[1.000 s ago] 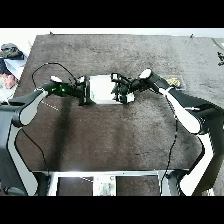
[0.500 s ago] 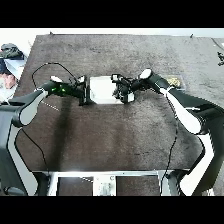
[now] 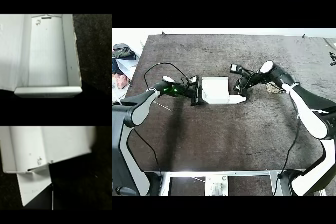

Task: Fold the box and place the chain.

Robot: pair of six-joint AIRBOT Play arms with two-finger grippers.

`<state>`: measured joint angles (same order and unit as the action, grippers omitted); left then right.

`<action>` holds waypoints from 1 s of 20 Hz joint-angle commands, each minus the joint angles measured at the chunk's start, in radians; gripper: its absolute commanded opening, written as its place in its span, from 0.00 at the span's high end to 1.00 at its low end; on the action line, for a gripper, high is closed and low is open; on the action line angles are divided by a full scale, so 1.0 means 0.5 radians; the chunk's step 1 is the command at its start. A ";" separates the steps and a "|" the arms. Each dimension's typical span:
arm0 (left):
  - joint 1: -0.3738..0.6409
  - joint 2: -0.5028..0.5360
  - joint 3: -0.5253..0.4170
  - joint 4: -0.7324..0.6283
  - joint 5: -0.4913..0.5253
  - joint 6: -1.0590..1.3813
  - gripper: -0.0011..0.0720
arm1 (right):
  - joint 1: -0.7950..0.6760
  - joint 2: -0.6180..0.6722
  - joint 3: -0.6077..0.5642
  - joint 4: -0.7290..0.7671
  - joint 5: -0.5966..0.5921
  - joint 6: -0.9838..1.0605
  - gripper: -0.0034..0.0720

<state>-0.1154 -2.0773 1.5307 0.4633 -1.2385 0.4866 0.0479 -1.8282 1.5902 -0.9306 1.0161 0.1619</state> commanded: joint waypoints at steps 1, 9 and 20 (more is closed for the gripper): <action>0.000 -0.001 0.001 0.000 0.000 0.000 0.35 | -0.079 0.146 0.002 -0.034 0.001 0.519 0.88; 0.000 -0.001 0.001 0.000 0.000 0.000 0.35 | -0.465 0.194 -0.146 -0.031 0.191 1.613 0.89; 0.000 -0.001 0.001 0.000 0.000 0.000 0.35 | -0.472 0.061 -0.613 0.616 -0.025 1.478 0.89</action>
